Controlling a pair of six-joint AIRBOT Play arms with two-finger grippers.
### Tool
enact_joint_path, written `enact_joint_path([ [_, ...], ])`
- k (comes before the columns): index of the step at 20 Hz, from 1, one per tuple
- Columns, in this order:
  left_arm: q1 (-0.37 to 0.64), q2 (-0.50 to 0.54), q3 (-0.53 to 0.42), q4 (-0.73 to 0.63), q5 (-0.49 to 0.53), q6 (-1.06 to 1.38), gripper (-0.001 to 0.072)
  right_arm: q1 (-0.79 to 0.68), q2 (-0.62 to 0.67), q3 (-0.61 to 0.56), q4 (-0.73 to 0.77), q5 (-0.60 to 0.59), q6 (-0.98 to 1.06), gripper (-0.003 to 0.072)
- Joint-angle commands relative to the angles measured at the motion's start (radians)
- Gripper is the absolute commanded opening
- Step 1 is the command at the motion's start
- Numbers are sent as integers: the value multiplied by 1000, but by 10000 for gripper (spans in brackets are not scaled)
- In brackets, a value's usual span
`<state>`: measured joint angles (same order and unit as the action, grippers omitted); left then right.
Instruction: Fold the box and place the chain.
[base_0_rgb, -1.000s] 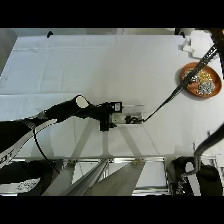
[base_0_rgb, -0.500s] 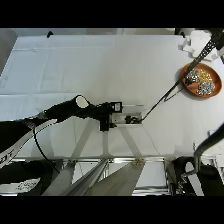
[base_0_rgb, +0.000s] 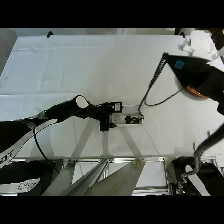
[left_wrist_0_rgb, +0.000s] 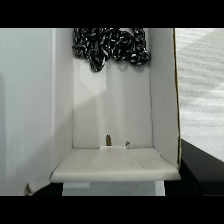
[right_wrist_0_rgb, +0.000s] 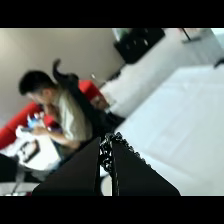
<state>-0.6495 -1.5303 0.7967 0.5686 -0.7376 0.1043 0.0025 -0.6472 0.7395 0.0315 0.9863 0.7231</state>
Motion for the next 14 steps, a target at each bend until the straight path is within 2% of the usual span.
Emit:
enact_joint_path([
  [1,0,0,0,0,0,0,434,24,-59,1,-135,37,13,19],
  [5,0,0,0,0,0,0,434,24,-91,1,-333,166,16,19],
  [7,0,0,0,0,0,0,434,23,-90,1,-426,183,39,19],
  [10,0,0,0,0,0,0,434,23,-88,1,-440,109,38,19],
  [14,0,0,0,0,0,0,434,23,-51,1,-439,-56,37,18],
])
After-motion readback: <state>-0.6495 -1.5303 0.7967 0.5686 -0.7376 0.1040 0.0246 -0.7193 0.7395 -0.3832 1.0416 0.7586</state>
